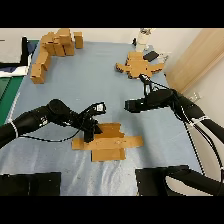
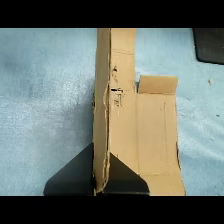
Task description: Fold the box.
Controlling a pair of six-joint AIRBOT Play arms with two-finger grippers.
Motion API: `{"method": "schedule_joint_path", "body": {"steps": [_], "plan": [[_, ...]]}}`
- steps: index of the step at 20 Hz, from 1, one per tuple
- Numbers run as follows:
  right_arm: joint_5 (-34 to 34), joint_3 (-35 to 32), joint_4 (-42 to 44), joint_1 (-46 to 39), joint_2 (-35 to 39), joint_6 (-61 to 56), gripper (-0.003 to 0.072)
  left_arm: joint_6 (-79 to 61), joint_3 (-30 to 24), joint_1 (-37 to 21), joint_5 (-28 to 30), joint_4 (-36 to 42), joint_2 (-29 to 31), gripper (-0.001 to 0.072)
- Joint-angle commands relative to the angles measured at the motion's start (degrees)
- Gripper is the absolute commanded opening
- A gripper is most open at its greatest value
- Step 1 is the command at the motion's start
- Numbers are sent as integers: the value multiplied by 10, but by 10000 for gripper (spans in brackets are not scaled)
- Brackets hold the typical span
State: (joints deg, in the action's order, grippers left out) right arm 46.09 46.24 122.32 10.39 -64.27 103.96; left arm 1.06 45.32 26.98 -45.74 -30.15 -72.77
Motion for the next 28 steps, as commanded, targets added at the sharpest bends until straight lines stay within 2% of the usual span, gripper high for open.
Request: {"method": "schedule_joint_path", "body": {"steps": [1,10,13,15,17,19,23,26,27,28], "plan": [[1,0,0,1,0,0,7,0,-2,1,-8,-1,0,9],[16,0,0,1,0,0,6,14,-19,2,-4,-1,-1,11],[93,0,-15,2,10,-36,6,14,-19,1,-4,-1,-1,11],[170,0,-115,28,34,-136,6,13,-19,1,-3,-1,-1,11],[240,0,-253,90,70,-259,6,13,-19,1,-3,-1,-1,11],[286,-3,-313,174,109,-319,5,13,-19,2,-3,-1,-1,11],[266,-60,-330,411,198,-398,5,13,-19,2,-3,-1,-1,11],[201,-127,-385,600,244,-415,8,13,-19,2,-3,-1,-1,11],[175,-151,-406,658,249,-397,98,13,-19,2,-3,-1,-1,11],[159,-169,-433,700,247,-389,338,13,-19,2,-3,-1,-1,11]]}}
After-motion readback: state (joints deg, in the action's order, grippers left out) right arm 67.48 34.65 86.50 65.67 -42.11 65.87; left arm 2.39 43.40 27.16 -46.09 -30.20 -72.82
